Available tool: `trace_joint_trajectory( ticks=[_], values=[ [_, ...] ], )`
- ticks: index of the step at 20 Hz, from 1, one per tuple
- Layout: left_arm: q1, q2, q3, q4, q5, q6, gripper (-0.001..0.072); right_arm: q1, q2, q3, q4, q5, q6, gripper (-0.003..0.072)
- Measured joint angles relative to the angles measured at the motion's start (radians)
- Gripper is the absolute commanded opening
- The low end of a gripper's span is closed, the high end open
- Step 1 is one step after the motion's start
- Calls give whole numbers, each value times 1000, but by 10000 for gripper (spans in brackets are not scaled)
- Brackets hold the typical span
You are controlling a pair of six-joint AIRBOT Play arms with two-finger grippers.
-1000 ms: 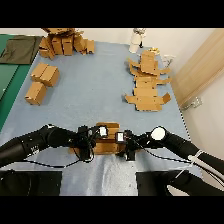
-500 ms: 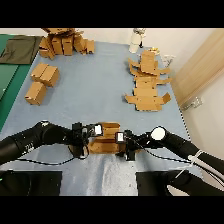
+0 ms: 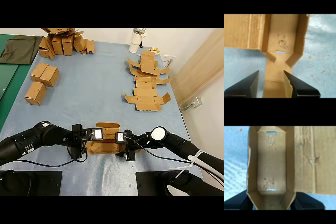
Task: Fold the box.
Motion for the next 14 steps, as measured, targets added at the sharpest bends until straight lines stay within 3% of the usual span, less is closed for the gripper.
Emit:
trace_joint_trajectory(
  ticks=[4,5,6,7,10,11,14],
  values=[
    [-39,-16,9,-25,1,9,459,0,0,0,0,0,0,583],
    [-44,-19,10,-30,2,10,420,0,0,0,0,0,0,583],
    [-48,-21,11,-33,7,10,261,0,0,0,0,0,0,583],
    [-51,-23,13,-36,12,11,211,0,0,0,0,0,0,583],
    [-56,-25,15,-48,26,13,197,0,0,0,0,0,0,583],
    [-58,-26,15,-56,30,13,144,0,0,0,0,0,0,583],
    [-60,-29,15,-76,53,13,147,0,0,0,0,0,0,583]
  ],
)
